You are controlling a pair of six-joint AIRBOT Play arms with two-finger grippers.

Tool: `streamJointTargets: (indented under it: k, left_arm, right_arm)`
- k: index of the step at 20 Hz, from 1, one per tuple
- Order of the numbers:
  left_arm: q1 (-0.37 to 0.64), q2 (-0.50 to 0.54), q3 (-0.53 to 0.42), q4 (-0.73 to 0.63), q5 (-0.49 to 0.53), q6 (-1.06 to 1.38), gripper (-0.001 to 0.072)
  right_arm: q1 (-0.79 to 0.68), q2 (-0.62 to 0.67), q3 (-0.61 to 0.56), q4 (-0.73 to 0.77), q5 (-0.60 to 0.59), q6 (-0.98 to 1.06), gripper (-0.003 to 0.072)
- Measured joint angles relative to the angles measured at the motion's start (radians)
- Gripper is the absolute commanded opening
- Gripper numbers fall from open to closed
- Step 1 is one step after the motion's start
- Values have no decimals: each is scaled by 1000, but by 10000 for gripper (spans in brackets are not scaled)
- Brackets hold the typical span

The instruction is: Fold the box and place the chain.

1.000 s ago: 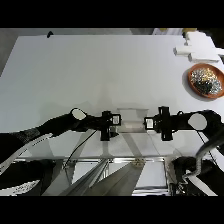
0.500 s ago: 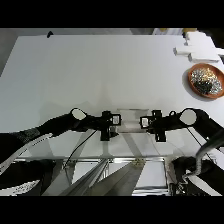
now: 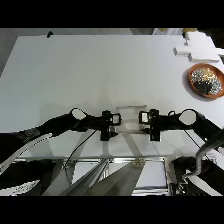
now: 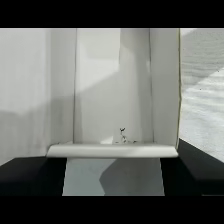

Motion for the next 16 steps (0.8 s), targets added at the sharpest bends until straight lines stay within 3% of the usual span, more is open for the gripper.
streamJointTargets:
  k: [3, 4, 6, 9, 13, 16]
  left_arm:
    - [0, 0, 0, 0, 0, 1, 323]
    - [0, 0, 0, 0, 0, 1, 323]
    - [0, 0, 0, -2, -1, 0, 323]
    - [0, 0, 0, -3, -1, 0, 323]
    - [0, 0, 0, -1, -2, 2, 323]
    - [0, 0, 0, -1, -2, 2, 323]
  right_arm:
    - [0, 0, -13, 14, -18, -1, 428]
    - [0, 3, -15, 15, -21, 3, 363]
    - [0, 24, -18, 0, -26, 34, 154]
    - [0, 108, -20, -82, -23, 119, 37]
    - [-27, 266, -20, -215, 34, 313, 18]
    - [-77, 375, -13, -283, 76, 581, 18]
